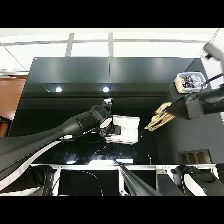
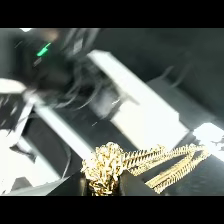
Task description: Fold the box and place the chain.
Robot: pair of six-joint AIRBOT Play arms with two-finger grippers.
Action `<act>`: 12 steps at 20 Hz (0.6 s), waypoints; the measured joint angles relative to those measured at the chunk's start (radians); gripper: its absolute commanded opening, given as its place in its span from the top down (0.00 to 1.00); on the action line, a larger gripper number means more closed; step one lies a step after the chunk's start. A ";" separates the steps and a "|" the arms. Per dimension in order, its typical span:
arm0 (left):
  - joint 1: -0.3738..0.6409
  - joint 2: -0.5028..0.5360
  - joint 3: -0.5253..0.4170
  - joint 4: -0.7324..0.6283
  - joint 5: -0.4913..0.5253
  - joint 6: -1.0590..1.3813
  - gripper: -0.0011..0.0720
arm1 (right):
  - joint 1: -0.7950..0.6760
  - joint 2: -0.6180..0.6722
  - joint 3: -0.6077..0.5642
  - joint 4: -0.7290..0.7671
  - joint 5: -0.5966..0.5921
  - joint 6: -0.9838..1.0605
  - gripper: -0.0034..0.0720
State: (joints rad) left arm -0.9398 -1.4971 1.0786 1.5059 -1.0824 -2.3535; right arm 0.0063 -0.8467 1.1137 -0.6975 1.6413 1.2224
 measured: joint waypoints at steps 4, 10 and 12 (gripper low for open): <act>0.000 0.000 0.000 0.000 0.000 0.000 0.95 | 0.094 0.002 -0.019 0.096 -0.055 -0.003 0.94; 0.000 0.000 0.000 0.000 0.001 0.000 0.95 | 0.191 -0.003 -0.092 0.140 -0.187 0.008 0.94; 0.000 0.000 0.000 0.000 0.000 0.000 0.95 | 0.202 -0.004 -0.158 0.141 -0.248 0.016 0.94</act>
State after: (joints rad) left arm -0.9398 -1.4971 1.0786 1.5059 -1.0821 -2.3535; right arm 0.2081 -0.8509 0.9562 -0.5568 1.3937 1.2385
